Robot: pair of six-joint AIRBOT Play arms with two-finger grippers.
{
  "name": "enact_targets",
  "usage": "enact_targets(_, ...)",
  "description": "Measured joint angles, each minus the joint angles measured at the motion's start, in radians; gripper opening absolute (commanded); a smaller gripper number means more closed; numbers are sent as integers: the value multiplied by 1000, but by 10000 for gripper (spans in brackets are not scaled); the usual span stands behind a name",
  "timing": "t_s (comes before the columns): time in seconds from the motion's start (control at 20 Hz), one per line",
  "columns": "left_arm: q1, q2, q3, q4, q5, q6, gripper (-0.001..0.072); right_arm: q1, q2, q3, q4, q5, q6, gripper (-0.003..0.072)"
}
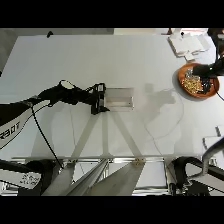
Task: Fold the box and place the chain.
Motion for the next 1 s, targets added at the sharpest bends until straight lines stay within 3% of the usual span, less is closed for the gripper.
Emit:
enact_targets(0.5, 0, 0, 0, 0, 0, 0, 172, 390, 119, 0, 93, 221, -40, 5)
enact_targets(0.7, 0, 0, 0, 0, 0, 0, 172, 592, 124, 0, 100, 215, -41, 5)
enact_targets(1.0, 0, 0, 0, 0, 0, 0, 172, 803, 122, 0, 101, 116, 1, 6)
